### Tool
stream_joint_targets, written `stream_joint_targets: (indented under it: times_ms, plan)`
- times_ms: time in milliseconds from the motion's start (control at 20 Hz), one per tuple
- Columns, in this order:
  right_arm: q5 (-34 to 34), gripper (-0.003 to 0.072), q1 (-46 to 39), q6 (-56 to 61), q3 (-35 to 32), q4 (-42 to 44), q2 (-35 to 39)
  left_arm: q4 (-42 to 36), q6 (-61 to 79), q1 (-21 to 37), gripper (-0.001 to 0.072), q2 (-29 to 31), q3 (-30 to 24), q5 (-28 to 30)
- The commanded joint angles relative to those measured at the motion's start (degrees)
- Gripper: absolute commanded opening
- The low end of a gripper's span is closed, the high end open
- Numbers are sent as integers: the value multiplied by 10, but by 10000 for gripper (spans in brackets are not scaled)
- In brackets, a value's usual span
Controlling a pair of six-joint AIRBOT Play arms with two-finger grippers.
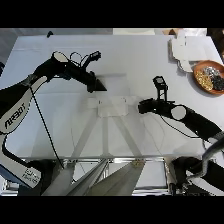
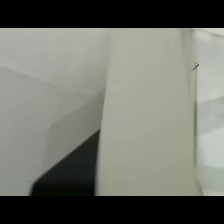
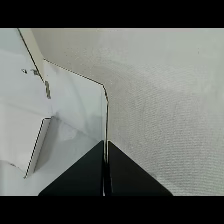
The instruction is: Fold the box and place the chain.
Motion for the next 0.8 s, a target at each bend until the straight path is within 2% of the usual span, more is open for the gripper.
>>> stream_joint_targets:
  times_ms: [0, 750]
  plan:
    - [0, 17, 1, 0, 0, 0, 0, -2, 26, -2, 12, 0, 0, -5]
    - [0, 17, 0, 0, 0, 0, 0, -2, 37, -8, 12, 0, 0, -9]
